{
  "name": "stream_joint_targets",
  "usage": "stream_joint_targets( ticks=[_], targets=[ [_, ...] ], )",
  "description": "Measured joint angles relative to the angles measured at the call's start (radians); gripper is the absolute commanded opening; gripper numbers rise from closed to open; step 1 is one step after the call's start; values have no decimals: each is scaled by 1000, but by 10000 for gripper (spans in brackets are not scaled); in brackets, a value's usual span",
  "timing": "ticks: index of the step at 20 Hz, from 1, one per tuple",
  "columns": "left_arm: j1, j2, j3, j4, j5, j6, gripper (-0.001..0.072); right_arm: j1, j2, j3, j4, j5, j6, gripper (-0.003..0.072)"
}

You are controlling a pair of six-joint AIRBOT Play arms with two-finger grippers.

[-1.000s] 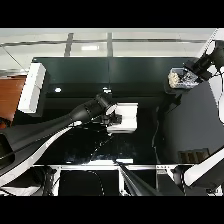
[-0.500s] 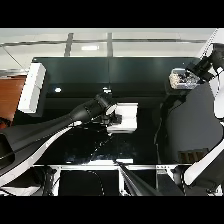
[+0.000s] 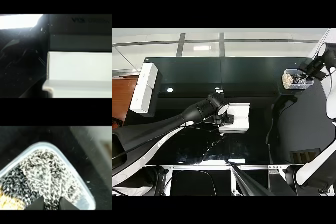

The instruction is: Fold the box and place the chain.

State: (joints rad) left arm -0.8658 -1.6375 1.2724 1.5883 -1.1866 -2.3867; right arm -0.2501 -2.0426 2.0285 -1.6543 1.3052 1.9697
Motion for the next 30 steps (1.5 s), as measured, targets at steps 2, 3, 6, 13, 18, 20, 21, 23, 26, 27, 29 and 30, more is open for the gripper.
stream_joint_targets(
  ticks=[2,3,6,13,18,20,21,23,26,27,29,30],
  targets=[
    [0,0,0,0,0,0,25,0,55,1,-14,8,-57,15],
    [0,0,0,0,1,0,24,0,86,1,-18,13,-92,15],
    [0,0,0,0,1,0,24,4,211,1,-17,34,-196,15],
    [0,0,0,0,3,0,25,4,509,-29,156,77,-317,15],
    [0,0,0,0,5,0,24,17,729,-175,319,76,-388,16],
    [0,0,0,0,5,0,25,39,825,-259,349,63,-420,16],
    [0,0,0,0,5,0,25,55,874,-309,359,55,-440,16],
    [0,0,0,0,5,0,25,94,968,-416,380,42,-479,16],
    [0,0,0,0,5,0,24,179,1105,-606,396,31,-523,16],
    [0,0,0,0,5,0,25,211,1144,-674,400,31,-533,16],
    [0,0,0,0,5,0,25,264,1199,-791,421,37,-547,16],
    [0,0,0,0,5,0,25,290,1216,-848,447,37,-551,16]
  ],
)
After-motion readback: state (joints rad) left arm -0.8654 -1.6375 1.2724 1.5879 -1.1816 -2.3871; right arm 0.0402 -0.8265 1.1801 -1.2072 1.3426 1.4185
